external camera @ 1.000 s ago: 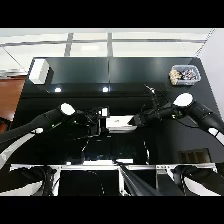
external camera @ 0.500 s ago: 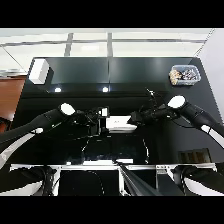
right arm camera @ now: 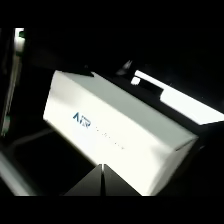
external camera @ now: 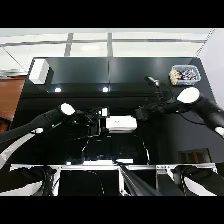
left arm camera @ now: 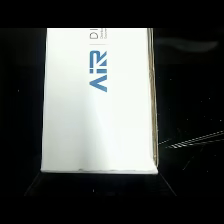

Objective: Fold the box and place the chain.

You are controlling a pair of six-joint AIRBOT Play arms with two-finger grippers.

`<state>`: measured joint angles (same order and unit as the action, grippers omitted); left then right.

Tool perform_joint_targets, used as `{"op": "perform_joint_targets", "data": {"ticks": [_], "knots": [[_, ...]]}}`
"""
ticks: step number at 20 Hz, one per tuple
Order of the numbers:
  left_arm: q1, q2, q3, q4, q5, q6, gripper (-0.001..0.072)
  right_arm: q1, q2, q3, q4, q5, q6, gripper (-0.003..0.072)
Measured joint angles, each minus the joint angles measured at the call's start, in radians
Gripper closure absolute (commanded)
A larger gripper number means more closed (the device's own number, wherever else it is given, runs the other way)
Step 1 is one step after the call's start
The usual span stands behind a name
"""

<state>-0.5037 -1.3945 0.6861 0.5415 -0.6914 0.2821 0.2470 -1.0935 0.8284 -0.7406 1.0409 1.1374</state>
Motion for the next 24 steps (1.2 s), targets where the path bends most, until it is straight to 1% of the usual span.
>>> {"op": "perform_joint_targets", "data": {"ticks": [1, 2, 3, 4, 5, 6, 8, 9, 12, 14, 16, 18, 22, 24], "knots": [[0.001, 0.000, 0.000, 0.000, 0.000, -0.001, 0.0184, -0.013, 0.034, 0.008, -0.047, -0.006, 0.021, 0.0673], [0.002, 0.000, 0.002, 0.003, 0.004, -0.002, -0.0011, -0.025, 0.070, 0.014, -0.117, 0.001, 0.054, 0.0673], [0.004, 0.000, 0.002, 0.031, 0.019, -0.010, -0.0011, -0.032, 0.101, 0.019, -0.196, 0.006, 0.096, 0.0673], [0.007, 0.008, 0.006, 0.023, 0.023, -0.031, -0.0011, -0.039, 0.131, 0.023, -0.292, 0.020, 0.148, 0.0673], [0.006, 0.018, 0.010, 0.013, 0.010, -0.059, -0.0011, -0.043, 0.158, 0.024, -0.389, 0.040, 0.198, 0.0673], [0.006, 0.034, 0.013, 0.036, -0.011, -0.088, -0.0011, -0.046, 0.180, 0.025, -0.468, 0.063, 0.238, 0.0673], [0.007, 0.074, 0.027, 0.072, -0.043, -0.172, -0.0011, -0.050, 0.213, 0.024, -0.577, 0.093, 0.303, 0.0673], [0.008, 0.097, 0.036, 0.097, -0.080, -0.218, -0.0011, -0.051, 0.224, 0.020, -0.611, 0.095, 0.326, 0.0673], [0.005, 0.145, 0.079, 0.132, -0.141, -0.341, -0.0011, -0.053, 0.240, 0.000, -0.639, 0.048, 0.365, 0.0673], [-0.010, 0.151, 0.120, 0.143, -0.157, -0.406, -0.0010, -0.053, 0.245, -0.012, -0.640, 0.017, 0.381, 0.0673], [-0.045, 0.137, 0.169, 0.144, -0.166, -0.445, -0.0006, -0.053, 0.247, -0.019, -0.640, -0.002, 0.388, 0.0673], [-0.095, 0.098, 0.222, 0.148, -0.153, -0.492, -0.0006, -0.053, 0.249, -0.022, -0.644, -0.019, 0.393, 0.0673], [-0.176, -0.014, 0.325, 0.150, -0.124, -0.606, -0.0005, -0.053, 0.249, -0.025, -0.662, -0.029, 0.405, 0.0673], [-0.203, -0.057, 0.355, 0.152, -0.122, -0.653, -0.0005, -0.053, 0.249, -0.025, -0.665, -0.030, 0.409, 0.0673]]}}
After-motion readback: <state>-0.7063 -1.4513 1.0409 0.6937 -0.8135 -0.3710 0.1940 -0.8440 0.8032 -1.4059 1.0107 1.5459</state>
